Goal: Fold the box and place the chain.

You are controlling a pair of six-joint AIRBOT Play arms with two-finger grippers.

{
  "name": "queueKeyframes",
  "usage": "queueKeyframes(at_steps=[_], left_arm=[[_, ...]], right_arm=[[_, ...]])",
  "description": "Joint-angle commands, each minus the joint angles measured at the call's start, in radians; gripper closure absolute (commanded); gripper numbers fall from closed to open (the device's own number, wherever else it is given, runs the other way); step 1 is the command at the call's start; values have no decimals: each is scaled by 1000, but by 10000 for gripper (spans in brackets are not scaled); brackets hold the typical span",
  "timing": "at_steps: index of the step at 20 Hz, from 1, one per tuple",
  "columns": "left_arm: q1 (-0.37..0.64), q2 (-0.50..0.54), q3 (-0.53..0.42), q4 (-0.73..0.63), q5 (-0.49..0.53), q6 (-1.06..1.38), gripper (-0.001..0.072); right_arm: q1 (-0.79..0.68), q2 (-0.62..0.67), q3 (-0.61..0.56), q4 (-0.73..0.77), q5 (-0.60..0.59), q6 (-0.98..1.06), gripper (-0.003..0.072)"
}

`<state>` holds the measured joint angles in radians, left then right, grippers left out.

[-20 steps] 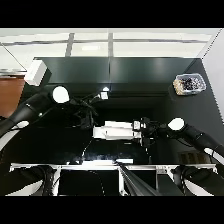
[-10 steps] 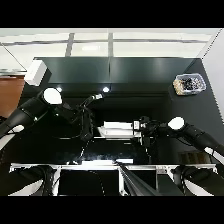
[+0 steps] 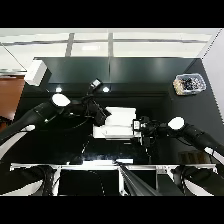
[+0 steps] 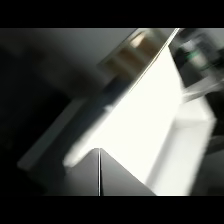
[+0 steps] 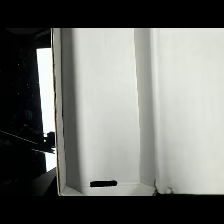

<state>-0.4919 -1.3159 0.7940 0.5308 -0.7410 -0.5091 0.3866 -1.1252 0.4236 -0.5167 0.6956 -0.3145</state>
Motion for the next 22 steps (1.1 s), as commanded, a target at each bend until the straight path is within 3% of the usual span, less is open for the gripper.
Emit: queueKeyframes(at_steps=[1,5,8,13,16,20,21,22], left_arm=[[-45,-64,14,171,18,3,682],[-75,-105,14,175,16,5,681],[-49,-72,44,191,29,6,681],[44,71,85,228,-202,-42,682],[102,171,35,321,-242,-157,682],[156,252,-74,121,-263,-42,677],[151,249,-87,108,-274,-12,626],[134,248,-100,130,-269,35,368]], right_arm=[[1,0,1,0,0,0,270],[1,0,1,0,0,0,271],[1,0,1,0,0,0,270],[1,0,1,0,0,0,271],[1,0,1,0,0,0,270],[1,0,1,0,0,0,271],[1,0,1,0,0,0,270],[1,0,1,0,0,0,271]])
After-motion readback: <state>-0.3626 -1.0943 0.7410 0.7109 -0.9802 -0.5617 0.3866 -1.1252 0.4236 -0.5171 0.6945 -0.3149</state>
